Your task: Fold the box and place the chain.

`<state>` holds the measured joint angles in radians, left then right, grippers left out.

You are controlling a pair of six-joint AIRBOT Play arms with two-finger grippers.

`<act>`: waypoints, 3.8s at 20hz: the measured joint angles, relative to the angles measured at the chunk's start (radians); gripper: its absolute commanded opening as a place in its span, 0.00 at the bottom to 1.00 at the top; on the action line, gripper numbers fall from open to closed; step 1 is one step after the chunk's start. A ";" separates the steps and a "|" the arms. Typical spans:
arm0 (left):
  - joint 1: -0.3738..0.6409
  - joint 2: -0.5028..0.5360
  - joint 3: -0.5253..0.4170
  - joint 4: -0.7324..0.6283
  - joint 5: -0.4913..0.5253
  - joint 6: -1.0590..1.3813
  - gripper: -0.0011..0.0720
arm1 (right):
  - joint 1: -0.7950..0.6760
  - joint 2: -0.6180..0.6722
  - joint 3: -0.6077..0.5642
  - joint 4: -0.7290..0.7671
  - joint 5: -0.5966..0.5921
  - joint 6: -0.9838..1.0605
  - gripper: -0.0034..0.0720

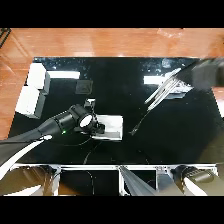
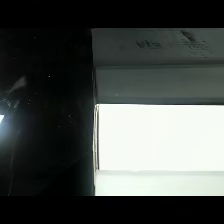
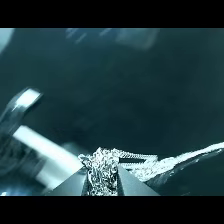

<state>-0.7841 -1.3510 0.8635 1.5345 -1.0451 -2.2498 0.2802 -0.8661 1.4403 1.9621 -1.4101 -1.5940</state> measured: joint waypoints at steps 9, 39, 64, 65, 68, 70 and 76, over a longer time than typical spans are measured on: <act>0.000 0.001 0.000 0.002 0.008 0.003 0.05 | 0.314 -0.011 -0.256 0.048 0.211 0.070 0.07; 0.000 0.001 0.000 -0.002 0.013 0.003 0.05 | 0.306 -0.187 -0.364 -0.028 0.261 0.021 0.91; 0.000 0.001 0.000 -0.006 0.013 0.003 0.05 | -0.122 -0.689 -0.347 -0.615 0.725 0.826 0.26; 0.000 0.001 0.000 -0.006 0.012 0.003 0.05 | -0.122 -0.695 -0.339 -0.616 0.722 0.828 0.06; 0.000 0.001 0.000 -0.006 0.012 0.003 0.05 | -0.117 -0.682 -0.322 -0.618 0.699 0.782 0.07; 0.000 0.001 0.000 -0.006 0.011 0.003 0.05 | -0.113 -0.636 -0.316 -0.616 0.673 0.706 0.07; 0.000 0.001 0.000 -0.007 0.010 0.002 0.05 | -0.107 -0.329 -0.309 -0.367 0.419 0.236 0.07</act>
<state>-0.7841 -1.3502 0.8635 1.5276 -1.0348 -2.2475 0.1734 -1.1954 1.1313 1.5955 -0.9913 -1.3582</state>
